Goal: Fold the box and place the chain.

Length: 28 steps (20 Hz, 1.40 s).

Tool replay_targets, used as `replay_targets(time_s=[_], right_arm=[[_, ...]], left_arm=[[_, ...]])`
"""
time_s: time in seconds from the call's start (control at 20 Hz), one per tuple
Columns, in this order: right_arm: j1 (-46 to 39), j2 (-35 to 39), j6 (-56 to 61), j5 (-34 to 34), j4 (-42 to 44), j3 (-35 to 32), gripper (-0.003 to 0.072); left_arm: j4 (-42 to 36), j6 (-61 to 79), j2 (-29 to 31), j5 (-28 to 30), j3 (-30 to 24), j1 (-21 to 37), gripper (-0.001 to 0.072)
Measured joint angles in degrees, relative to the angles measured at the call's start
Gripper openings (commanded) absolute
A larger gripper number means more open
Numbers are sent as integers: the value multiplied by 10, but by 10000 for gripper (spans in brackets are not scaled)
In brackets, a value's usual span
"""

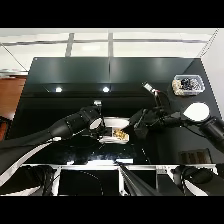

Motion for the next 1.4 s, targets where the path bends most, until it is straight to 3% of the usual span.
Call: replay_targets(time_s=[0.25,0.45,0.8,1.4], right_arm=[[-61,-9,0,1,-143,-25,706],[-61,-11,-62,-74,-199,-88,713],[3,-48,-288,-201,-107,-141,712],[18,-107,-471,-234,18,-147,703]], left_arm=[[0,0,0,0,0,0,31],[0,0,0,0,0,0,31],[0,0,0,1,0,0,31],[0,0,0,1,0,0,31]])
